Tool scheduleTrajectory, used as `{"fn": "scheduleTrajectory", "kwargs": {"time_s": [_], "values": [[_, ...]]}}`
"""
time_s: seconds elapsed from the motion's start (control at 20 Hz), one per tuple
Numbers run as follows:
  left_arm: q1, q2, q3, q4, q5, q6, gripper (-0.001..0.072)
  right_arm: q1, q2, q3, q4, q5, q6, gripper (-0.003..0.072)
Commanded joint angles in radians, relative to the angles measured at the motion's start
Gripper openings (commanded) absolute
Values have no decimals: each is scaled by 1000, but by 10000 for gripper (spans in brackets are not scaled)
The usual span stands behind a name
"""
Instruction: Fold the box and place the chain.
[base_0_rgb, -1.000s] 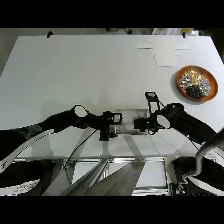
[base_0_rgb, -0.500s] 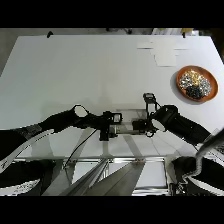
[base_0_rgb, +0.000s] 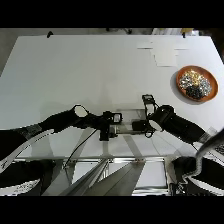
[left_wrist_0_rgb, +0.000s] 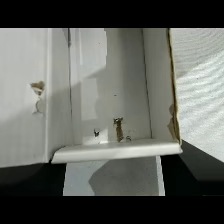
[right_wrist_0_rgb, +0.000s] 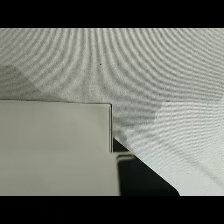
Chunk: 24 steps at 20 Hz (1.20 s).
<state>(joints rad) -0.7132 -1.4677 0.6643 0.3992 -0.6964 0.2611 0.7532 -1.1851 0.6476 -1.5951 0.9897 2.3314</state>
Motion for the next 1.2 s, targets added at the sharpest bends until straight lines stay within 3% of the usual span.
{"fn": "scheduleTrajectory", "kwargs": {"time_s": [0.0,0.05,0.3,0.35,0.4,0.55,0.6,0.7,0.85,0.95,1.15], "values": [[1,0,0,1,0,1,210,1,-4,-1,-3,-24,-3,74],[1,0,0,1,0,1,210,1,-4,-1,-3,-35,-2,141],[1,0,0,1,0,1,210,1,-9,-1,-3,-48,-2,145],[1,0,0,1,0,1,210,1,-10,-1,-3,-48,-2,117],[1,0,0,0,0,1,210,1,-11,-1,-3,-48,-2,36],[1,0,0,1,0,1,210,1,-11,-1,-3,-48,-3,22],[1,0,0,0,0,1,210,1,-9,-1,-2,-48,-12,67],[1,0,0,1,0,1,210,1,10,-1,-2,-38,-69,342],[1,0,0,0,0,1,210,1,90,-1,-6,-5,-177,376],[1,0,0,1,0,1,210,1,173,-1,-6,15,-290,491],[1,0,0,1,0,1,210,-19,365,16,-5,71,-411,480]]}}
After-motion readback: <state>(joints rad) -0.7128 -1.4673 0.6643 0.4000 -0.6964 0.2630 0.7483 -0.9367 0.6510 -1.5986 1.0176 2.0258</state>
